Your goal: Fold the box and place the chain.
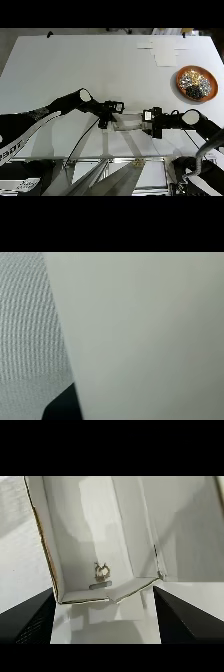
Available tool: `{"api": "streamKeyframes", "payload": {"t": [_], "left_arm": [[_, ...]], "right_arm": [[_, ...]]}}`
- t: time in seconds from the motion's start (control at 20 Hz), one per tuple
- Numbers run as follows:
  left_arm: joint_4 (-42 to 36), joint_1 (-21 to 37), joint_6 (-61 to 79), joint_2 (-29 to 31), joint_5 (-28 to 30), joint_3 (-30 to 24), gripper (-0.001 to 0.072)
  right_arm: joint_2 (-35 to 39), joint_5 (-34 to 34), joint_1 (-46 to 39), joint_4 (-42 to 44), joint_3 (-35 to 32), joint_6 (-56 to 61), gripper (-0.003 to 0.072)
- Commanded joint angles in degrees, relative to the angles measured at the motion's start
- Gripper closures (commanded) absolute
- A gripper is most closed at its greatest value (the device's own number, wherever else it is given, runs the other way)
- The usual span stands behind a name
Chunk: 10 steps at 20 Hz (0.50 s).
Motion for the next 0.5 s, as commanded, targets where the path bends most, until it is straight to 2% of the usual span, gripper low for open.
{"api": "streamKeyframes", "payload": {"t": [0.0,0.35,0.45], "left_arm": [[0.02,-0.02,0.02,0.00,0.02,0.04,0.0700],[0.02,-0.02,0.02,0.00,0.02,0.04,0.0700],[0.02,-0.02,0.02,0.00,0.02,0.04,0.0700]], "right_arm": [[-4.94,3.34,-0.44,0.66,3.63,-2.36,0.0035],[-10.38,7.21,-0.39,1.33,5.68,-5.70,0.0042],[-10.93,7.28,0.31,1.46,5.68,-5.68,0.0102]]}}
